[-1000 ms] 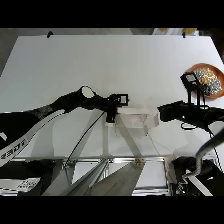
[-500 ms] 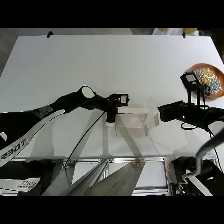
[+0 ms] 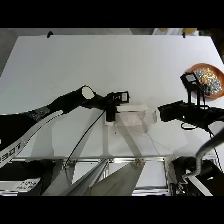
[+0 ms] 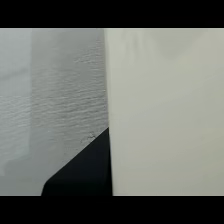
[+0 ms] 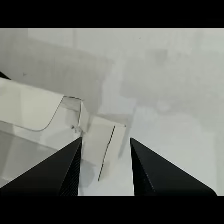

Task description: Fold the box and place the chain.

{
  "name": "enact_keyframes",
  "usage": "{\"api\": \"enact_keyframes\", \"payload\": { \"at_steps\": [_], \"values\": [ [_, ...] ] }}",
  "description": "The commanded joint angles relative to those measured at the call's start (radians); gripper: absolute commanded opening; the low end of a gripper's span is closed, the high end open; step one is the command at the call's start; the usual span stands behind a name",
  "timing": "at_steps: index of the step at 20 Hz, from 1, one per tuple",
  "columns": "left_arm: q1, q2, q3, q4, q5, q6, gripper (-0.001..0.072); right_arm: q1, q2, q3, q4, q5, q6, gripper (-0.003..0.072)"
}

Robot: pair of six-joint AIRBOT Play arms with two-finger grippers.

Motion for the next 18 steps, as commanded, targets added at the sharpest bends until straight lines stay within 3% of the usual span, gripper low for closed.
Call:
{"api": "enact_keyframes", "payload": {
  "at_steps": [1, 18],
  "values": [
    [-0.001, -0.006, 0.001, 0.011, -0.002, -0.014, 0.0004, 0.001, 0.0, 0.001, 0.0, 0.0, 0.0, 0.0341],
    [-0.001, -0.024, 0.001, 0.012, -0.011, -0.014, 0.0014, 0.001, 0.0, 0.001, 0.0, 0.0, 0.0, 0.0341]
  ]
}}
